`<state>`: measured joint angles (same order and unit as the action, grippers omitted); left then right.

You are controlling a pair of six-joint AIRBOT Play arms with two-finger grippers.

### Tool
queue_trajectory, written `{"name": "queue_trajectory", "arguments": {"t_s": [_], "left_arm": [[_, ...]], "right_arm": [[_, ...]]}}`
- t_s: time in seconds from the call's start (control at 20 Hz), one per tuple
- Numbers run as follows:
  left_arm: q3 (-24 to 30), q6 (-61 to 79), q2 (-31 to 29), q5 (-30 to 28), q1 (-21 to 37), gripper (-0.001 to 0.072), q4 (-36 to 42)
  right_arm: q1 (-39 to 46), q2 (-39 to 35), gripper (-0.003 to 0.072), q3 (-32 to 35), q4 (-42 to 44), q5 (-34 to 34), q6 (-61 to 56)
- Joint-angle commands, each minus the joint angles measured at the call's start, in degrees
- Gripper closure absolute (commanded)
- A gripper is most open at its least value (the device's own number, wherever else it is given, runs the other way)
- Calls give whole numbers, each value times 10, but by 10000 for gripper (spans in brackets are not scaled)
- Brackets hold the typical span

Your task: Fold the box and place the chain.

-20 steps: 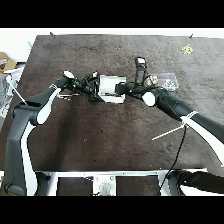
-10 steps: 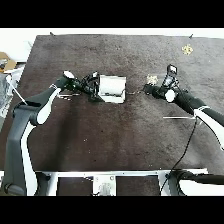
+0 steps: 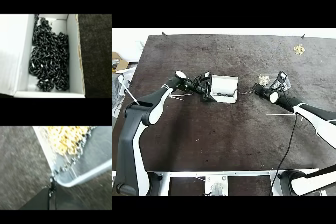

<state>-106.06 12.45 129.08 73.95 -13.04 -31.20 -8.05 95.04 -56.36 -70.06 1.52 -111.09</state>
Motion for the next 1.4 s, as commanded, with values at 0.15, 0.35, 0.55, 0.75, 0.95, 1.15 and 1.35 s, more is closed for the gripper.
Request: {"name": "queue_trajectory", "arguments": {"t_s": [0.15, 0.35, 0.55, 0.75, 0.95, 1.15, 1.35], "left_arm": [[0, 0, 0, 0, 0, 321, 0], [0, 0, 0, 0, 0, 321, 0], [0, 0, 0, 0, 0, 321, 0], [0, 0, 0, 0, 0, 321, 0], [0, 0, 0, 0, 0, 321, 0], [0, 0, 0, 0, 0, 321, 0], [0, 0, 0, 0, 0, 321, 0]], "right_arm": [[-38, -78, 688, -16, -38, 23, 32], [-85, -203, 687, -16, -117, 28, 38], [-128, -264, 687, -16, -144, 32, 38], [-160, -269, 688, -16, -146, 37, 37], [-203, -266, 688, -16, -146, 16, 37], [-233, -234, 688, -16, -136, -7, 32], [-244, -210, 688, -16, -131, -24, 33]]}}
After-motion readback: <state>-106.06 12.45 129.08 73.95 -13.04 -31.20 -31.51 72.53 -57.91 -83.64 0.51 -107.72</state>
